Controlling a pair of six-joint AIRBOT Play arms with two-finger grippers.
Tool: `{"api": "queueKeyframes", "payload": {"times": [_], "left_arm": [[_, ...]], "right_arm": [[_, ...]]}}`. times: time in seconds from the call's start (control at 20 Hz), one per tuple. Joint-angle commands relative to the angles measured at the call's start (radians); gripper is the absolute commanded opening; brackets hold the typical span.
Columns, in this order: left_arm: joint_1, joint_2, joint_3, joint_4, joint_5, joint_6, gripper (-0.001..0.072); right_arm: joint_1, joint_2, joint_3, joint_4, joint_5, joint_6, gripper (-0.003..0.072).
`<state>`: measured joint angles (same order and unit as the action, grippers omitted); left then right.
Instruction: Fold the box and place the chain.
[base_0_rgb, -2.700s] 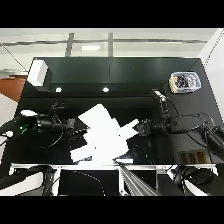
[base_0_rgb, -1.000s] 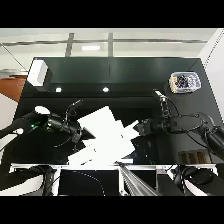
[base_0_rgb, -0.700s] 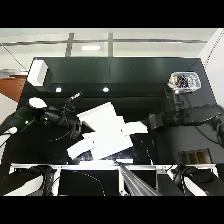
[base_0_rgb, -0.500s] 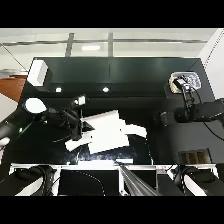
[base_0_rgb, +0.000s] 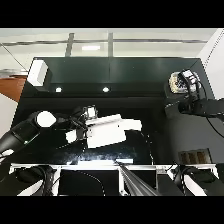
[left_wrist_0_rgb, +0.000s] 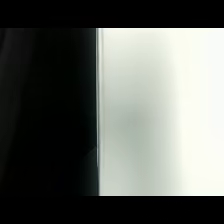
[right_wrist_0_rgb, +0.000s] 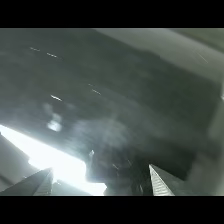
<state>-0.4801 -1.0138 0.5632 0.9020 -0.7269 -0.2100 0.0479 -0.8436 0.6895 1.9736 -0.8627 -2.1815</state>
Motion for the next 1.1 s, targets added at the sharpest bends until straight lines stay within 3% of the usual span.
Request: {"api": "queueKeyframes", "payload": {"times": [0.0, 0.3, 0.5, 1.05], "left_arm": [[-0.006, -0.060, -0.005, -0.017, 0.012, 0.000, 0.0027], [-0.007, -0.146, -0.003, -0.057, -0.028, 0.089, 0.0027], [-0.005, -0.160, -0.003, -0.100, -0.028, 0.173, 0.0027], [-0.006, -0.191, 0.002, -0.103, -0.056, 0.233, 0.0027]], "right_arm": [[0.007, 0.000, -0.046, 0.195, -0.016, -0.281, 0.0709], [0.180, -0.001, -0.111, 0.192, -0.019, -0.335, 0.0709], [0.317, -0.001, -0.130, 0.163, 0.037, -0.398, 0.0709], [0.517, -0.003, -0.269, 0.139, 0.020, -0.603, 0.0709]]}}
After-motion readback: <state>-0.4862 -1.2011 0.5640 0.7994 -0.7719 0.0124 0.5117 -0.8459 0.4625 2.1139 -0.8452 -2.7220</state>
